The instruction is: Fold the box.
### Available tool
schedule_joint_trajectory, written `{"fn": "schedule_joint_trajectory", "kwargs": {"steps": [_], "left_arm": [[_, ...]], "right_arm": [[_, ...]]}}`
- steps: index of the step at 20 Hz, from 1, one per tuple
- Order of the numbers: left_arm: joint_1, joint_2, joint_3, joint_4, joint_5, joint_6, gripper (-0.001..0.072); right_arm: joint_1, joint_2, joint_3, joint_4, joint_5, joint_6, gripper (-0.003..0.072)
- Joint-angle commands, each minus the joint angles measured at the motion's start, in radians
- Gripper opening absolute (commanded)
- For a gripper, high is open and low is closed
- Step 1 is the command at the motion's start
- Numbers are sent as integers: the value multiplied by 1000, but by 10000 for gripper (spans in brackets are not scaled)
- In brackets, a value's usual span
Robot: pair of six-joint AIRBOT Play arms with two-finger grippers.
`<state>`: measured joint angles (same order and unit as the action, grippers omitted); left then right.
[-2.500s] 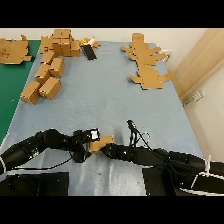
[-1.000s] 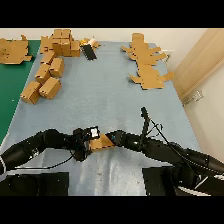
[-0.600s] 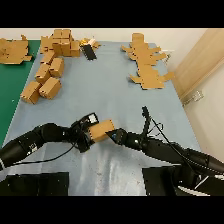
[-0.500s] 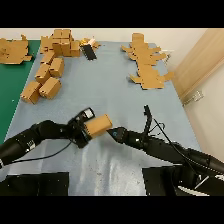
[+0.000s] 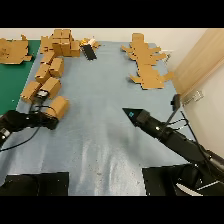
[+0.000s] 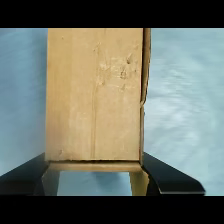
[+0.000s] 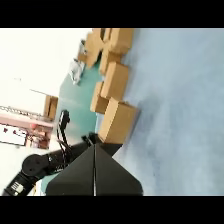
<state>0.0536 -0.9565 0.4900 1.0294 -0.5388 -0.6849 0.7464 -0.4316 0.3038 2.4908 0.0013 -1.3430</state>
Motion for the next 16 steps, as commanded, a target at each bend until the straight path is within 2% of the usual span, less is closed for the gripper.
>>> {"fn": "schedule_joint_trajectory", "kwargs": {"steps": [1, 4, 7, 12, 16], "left_arm": [[224, 1, 19, 27, -23, -20, 424], [338, 0, 24, 28, -42, -19, 424], [359, -8, 25, 30, -37, -10, 424], [280, -55, 60, 26, -28, -11, 424], [182, -145, 132, 25, -6, -24, 424]], "right_arm": [[-47, 56, 0, -18, -13, 0, 2], [-47, 55, 0, -22, -21, 0, 3], [-47, 55, 0, -24, -21, 0, 2], [-47, 51, 0, -24, -20, 0, 2], [-47, 34, 0, -24, -20, 0, 2]]}}
